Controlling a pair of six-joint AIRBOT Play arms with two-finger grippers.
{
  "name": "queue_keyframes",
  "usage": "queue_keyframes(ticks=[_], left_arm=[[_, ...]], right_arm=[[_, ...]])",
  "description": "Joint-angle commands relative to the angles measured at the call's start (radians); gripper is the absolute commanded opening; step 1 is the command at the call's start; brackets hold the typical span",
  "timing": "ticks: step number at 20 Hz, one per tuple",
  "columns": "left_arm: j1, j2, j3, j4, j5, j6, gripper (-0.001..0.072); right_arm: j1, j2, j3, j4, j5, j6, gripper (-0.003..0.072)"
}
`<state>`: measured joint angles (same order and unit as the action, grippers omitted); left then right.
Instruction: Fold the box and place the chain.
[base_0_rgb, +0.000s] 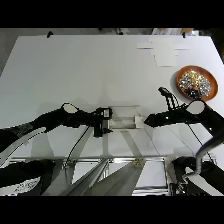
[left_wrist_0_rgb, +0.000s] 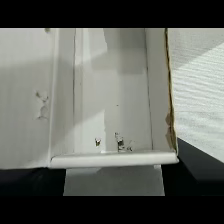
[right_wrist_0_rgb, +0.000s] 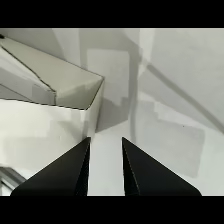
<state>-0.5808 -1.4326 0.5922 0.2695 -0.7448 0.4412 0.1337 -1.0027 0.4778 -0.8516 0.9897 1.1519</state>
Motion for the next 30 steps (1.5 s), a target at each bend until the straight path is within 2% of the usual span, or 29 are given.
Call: queue_keyframes(ticks=[1,5,8,9,11,12,15,18,24,30], left_arm=[[0.000,0.000,0.000,0.000,0.000,0.000,0.0171],[0.000,0.000,0.000,0.000,0.000,0.000,0.0171],[0.000,0.000,0.000,0.000,0.000,0.000,0.0171],[0.000,0.000,0.000,0.000,0.000,0.000,0.0171],[0.000,0.000,0.000,0.000,0.000,0.000,0.0171],[0.000,0.000,0.000,0.000,0.000,0.000,0.0171],[0.000,0.000,0.000,0.000,0.000,0.000,0.0171],[0.000,0.000,0.000,0.000,0.000,0.000,0.0171],[0.000,0.000,0.000,0.000,0.000,0.000,0.0171],[0.000,0.000,0.000,0.000,0.000,0.000,0.0171]], right_arm=[[0.002,0.028,0.000,0.032,0.008,0.000,0.0229],[0.026,0.028,0.000,0.051,0.007,0.000,0.0229],[0.097,0.028,0.000,0.051,-0.046,0.017,0.0234],[0.110,0.028,0.000,0.047,-0.064,0.031,0.0265],[0.117,0.028,0.000,0.043,-0.069,0.050,0.0282],[0.117,0.028,0.000,0.045,-0.069,0.058,0.0320],[0.161,0.028,0.011,0.025,-0.095,0.090,0.0339],[0.242,0.027,0.045,-0.098,-0.158,0.254,0.0339],[0.370,-0.010,0.119,-0.418,-0.120,0.597,0.0337],[0.469,-0.083,0.208,-0.463,-0.061,0.691,0.0335]])
